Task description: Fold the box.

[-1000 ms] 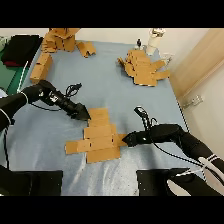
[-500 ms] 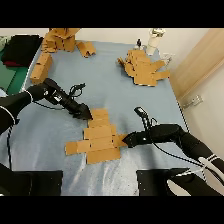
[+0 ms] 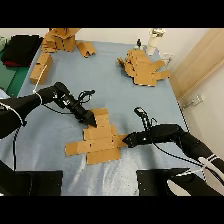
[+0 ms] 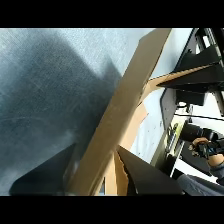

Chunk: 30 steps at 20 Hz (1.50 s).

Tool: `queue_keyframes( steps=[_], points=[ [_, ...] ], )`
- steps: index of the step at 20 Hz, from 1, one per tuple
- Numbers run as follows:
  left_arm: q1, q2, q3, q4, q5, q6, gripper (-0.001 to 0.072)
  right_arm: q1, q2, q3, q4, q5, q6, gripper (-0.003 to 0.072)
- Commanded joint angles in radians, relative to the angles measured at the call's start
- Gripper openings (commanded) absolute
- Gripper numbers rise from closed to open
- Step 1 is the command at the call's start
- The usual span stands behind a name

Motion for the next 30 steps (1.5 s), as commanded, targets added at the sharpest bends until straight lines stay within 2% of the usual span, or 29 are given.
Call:
queue_keyframes(
  steps=[1,9,10,11,12,16,17,18,19,21,23,26,27,28,29,30],
  points=[
    [0.007,-0.002,0.001,-0.005,-0.013,0.011,0.0341,0.000,-0.001,0.000,-0.010,0.002,0.001,0.0002],
    [0.033,-0.003,0.001,-0.060,-0.015,0.040,0.0339,0.000,-0.001,0.000,-0.013,0.002,0.002,0.0002],
    [0.032,-0.003,0.001,-0.062,-0.015,0.041,0.0283,0.000,-0.001,0.000,-0.013,0.002,0.002,0.0002],
    [0.032,-0.003,0.001,-0.062,-0.016,0.050,0.0135,0.000,-0.001,0.000,-0.013,0.002,0.002,0.0002],
    [0.032,-0.003,0.001,-0.064,-0.017,0.063,0.0107,0.000,-0.001,0.000,-0.014,0.002,0.002,0.0002],
    [0.032,-0.003,0.001,-0.064,-0.040,0.094,0.0102,0.000,-0.001,0.000,-0.013,0.007,0.002,0.0011],
    [0.032,-0.003,0.001,-0.064,-0.043,0.109,0.0102,0.000,-0.001,0.000,-0.013,0.018,0.003,0.0144],
    [0.032,-0.003,0.001,-0.064,-0.043,0.132,0.0094,0.000,-0.001,0.000,-0.014,0.037,0.002,0.0347],
    [0.032,-0.003,0.001,-0.064,-0.042,0.161,0.0011,-0.001,0.000,0.004,-0.019,0.055,0.002,0.0454],
    [0.032,-0.002,0.001,-0.064,-0.042,0.198,0.0010,-0.018,0.000,0.036,-0.071,0.071,0.006,0.0454],
    [0.032,0.013,0.001,-0.064,-0.034,0.248,0.0009,-0.049,0.002,0.097,-0.188,0.056,0.055,0.0454],
    [0.032,0.069,0.001,-0.055,-0.012,0.328,0.0008,-0.104,0.002,0.245,-0.389,-0.047,0.199,0.0454],
    [0.032,0.092,0.000,-0.055,0.013,0.362,0.0008,-0.119,0.002,0.304,-0.411,-0.104,0.259,0.0450],
    [0.032,0.115,-0.003,-0.061,0.048,0.393,0.0008,-0.128,0.002,0.351,-0.404,-0.153,0.306,0.0403],
    [0.026,0.143,-0.014,-0.077,0.098,0.438,0.0008,-0.127,0.002,0.386,-0.367,-0.204,0.335,0.0254],
    [0.017,0.166,-0.029,-0.106,0.138,0.488,0.0008,-0.127,0.001,0.400,-0.314,-0.252,0.334,0.0029]
  ],
)
